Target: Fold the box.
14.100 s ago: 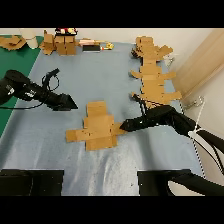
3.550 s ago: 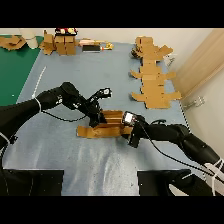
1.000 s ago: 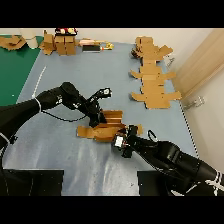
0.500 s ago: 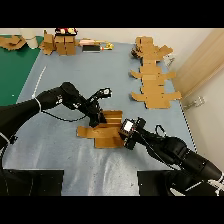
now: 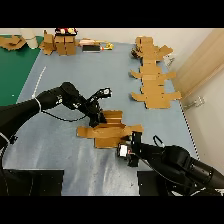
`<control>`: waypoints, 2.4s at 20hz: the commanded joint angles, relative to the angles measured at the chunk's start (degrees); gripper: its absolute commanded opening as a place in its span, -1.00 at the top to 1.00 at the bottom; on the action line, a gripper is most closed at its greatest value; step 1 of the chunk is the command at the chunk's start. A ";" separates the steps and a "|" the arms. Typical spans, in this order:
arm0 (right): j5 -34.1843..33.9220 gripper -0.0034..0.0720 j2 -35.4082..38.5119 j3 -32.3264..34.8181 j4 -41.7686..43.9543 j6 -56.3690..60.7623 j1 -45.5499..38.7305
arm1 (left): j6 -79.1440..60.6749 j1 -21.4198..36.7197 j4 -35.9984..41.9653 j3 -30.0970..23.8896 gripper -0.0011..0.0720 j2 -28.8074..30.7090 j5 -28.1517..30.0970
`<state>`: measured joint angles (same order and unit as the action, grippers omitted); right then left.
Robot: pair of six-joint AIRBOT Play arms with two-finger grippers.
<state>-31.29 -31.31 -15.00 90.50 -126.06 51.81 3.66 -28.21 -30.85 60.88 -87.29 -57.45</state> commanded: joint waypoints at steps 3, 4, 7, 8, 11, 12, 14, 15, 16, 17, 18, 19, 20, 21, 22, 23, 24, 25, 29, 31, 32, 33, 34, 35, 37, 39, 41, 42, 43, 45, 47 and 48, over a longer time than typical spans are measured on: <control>6.54 -0.46 -6.36 2.58 -9.33 6.45 4.94 | 0.00 -0.04 -0.02 0.00 0.93 -0.02 0.00; 8.87 -0.46 -9.09 2.54 -10.95 6.97 4.94 | 0.00 -0.04 -0.02 0.00 0.93 -0.02 0.00; 10.93 -0.46 -14.62 1.05 -13.77 9.29 4.92 | 0.00 -0.04 -0.02 0.02 0.93 -0.04 0.00; 11.06 -0.46 -15.45 0.50 -15.15 10.03 4.92 | 0.00 -0.04 -0.02 0.02 0.93 -0.04 0.00; 11.52 -0.46 -15.89 0.20 -22.51 15.78 4.90 | 0.00 -0.04 -0.02 0.02 0.93 -0.04 0.02; 11.56 -0.46 -15.87 0.20 -25.79 19.37 4.48 | 0.00 -0.04 -0.02 0.00 0.93 -0.04 0.02; 12.37 -0.46 -15.87 0.13 -29.20 25.03 3.13 | 0.00 -0.04 -0.02 0.00 0.93 -0.02 0.00; 12.41 -0.46 -15.82 -0.20 -29.18 26.12 2.60 | 0.00 -0.04 -0.02 0.00 0.93 -0.04 0.00; 12.39 -0.46 -15.58 -0.59 -28.85 26.21 2.45 | 0.00 -0.04 -0.02 0.00 0.93 -0.02 0.00; 12.41 -0.47 -15.37 -1.07 -28.74 26.18 2.45 | 0.00 -0.04 -0.02 0.02 0.93 -0.02 0.00; 12.33 -0.84 -15.28 -1.62 -28.57 26.21 2.40 | 0.00 -0.04 -0.02 0.02 0.93 -0.04 0.02; 12.41 -1.00 -15.28 -2.14 -27.32 26.18 1.70 | 0.00 -0.04 -0.02 0.02 0.93 -0.02 0.00; 12.24 -1.00 -15.39 -2.56 -24.68 26.16 0.63 | 0.00 -0.04 -0.02 0.00 0.93 -0.02 0.00; 12.17 -1.00 -15.54 -2.67 -21.33 26.16 -0.94 | 0.00 -0.04 -0.02 0.02 0.93 -0.04 0.02; 11.96 -1.00 -15.54 -2.67 -18.75 25.99 -2.32 | 0.00 -0.04 -0.02 0.02 0.93 -0.04 0.00; 11.89 -1.00 -15.50 -2.67 -18.08 25.94 -3.26 | 0.00 -0.04 -0.02 0.00 0.93 -0.02 0.00; 12.35 -1.00 -15.52 -2.64 -18.08 24.52 -3.87 | 0.00 -0.04 -0.02 0.00 0.93 -0.04 0.00; 12.76 -1.00 -15.54 -2.64 -18.03 22.38 -4.24 | 0.00 -0.04 -0.02 0.02 0.93 -0.04 -0.02; 14.49 -1.00 -15.23 -2.67 -17.57 20.70 -6.58 | 0.00 -0.04 -0.02 0.00 0.93 -0.02 0.00; 15.91 -1.00 -14.69 -2.67 -17.55 20.48 -7.54 | 0.00 -0.04 -0.02 0.00 0.93 -0.04 0.00; 16.79 -1.00 -14.56 -2.67 -17.51 19.80 -7.96 | 0.00 -0.04 -0.02 0.00 0.93 -0.04 0.00; 17.70 -1.00 -14.45 -2.67 -17.18 18.36 -8.35 | 0.00 -0.04 -0.02 0.00 0.93 -0.02 0.02; 18.23 -1.00 -14.45 -2.67 -16.59 17.25 -8.81 | 0.00 -0.04 -0.02 0.00 0.93 -0.04 0.00; 18.25 -1.00 -14.45 -2.67 -14.80 15.65 -9.60 | 0.00 -0.04 -0.02 0.00 0.93 -0.04 0.00; 17.84 -1.00 -14.32 -2.67 -10.23 11.13 -10.49 | 0.00 -0.04 -0.02 0.02 0.93 -0.04 0.00; 16.74 -1.00 -14.34 -2.67 -4.57 6.51 -10.95 | 0.00 -0.04 -0.02 0.02 0.93 -0.04 0.00; 14.95 -1.00 -14.34 -2.91 2.95 -0.76 -12.11 | 0.00 -0.04 -0.02 0.00 0.93 -0.04 0.00; 13.29 -1.00 -14.36 -3.34 7.85 -6.08 -13.25 | 0.00 -0.04 -0.02 0.00 0.93 -0.02 0.00; 11.34 -1.00 -14.40 -3.96 13.11 -12.09 -14.78 | 0.00 -0.04 -0.02 0.02 0.93 -0.04 0.00; 6.12 -1.00 -14.86 -5.73 24.33 -26.18 -18.99 | 0.00 -0.04 -0.02 0.00 0.93 -0.02 0.00; 0.17 -1.00 -16.96 -8.09 33.77 -38.38 -23.91 | 0.00 -0.04 -0.02 0.00 0.93 -0.02 0.00; -2.64 -1.00 -18.58 -9.49 36.92 -43.80 -26.10 | 0.00 -0.04 -0.02 0.00 0.93 -0.04 0.00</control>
<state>-25.58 -47.59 -21.78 112.64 -150.65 31.07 3.68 -28.21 -30.85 60.88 -87.29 -57.47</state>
